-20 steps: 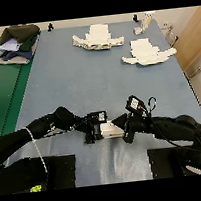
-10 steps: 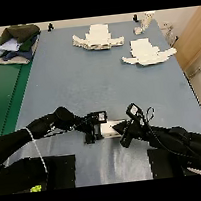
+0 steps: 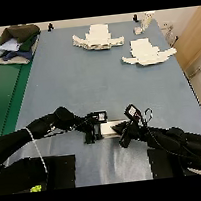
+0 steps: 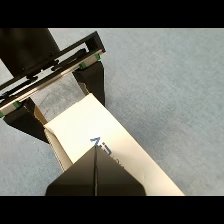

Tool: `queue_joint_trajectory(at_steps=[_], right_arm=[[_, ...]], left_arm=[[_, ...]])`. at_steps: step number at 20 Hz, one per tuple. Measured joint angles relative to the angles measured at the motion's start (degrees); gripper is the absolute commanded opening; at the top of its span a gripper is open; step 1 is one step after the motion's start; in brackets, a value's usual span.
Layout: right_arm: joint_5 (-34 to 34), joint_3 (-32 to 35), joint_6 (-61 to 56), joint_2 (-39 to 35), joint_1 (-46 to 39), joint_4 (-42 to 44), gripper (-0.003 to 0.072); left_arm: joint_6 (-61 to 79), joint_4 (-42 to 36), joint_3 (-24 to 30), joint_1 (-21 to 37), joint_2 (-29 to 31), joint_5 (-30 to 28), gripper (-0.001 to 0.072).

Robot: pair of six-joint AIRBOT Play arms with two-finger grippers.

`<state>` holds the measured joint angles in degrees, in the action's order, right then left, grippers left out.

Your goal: Fold the box.

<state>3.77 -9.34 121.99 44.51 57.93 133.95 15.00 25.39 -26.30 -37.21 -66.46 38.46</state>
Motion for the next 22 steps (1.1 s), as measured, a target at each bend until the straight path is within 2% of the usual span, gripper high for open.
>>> queue_joint_trajectory(at_steps=[6,9,14,17,22], right_arm=[[1.4,0.3,0.0,-4.0,0.0,-1.9,0.0011],[-0.4,0.0,0.0,-6.9,-0.4,-3.3,0.0012],[0.2,-2.6,0.2,-8.7,-4.3,-7.7,0.0012],[7.4,-7.5,0.1,-8.3,-11.0,-13.3,0.0012],[26.1,-21.7,-6.0,-2.4,-25.6,-25.2,0.0012]], left_arm=[[-0.1,-0.1,0.0,0.0,0.0,0.1,0.0503],[-0.2,-0.2,0.0,0.0,0.0,0.1,0.0503],[-0.2,-0.1,0.0,0.0,0.0,0.1,0.0503],[-0.1,-0.1,0.0,0.0,0.0,0.1,0.0503],[-0.1,-0.1,0.0,0.0,0.0,0.1,0.0503]])
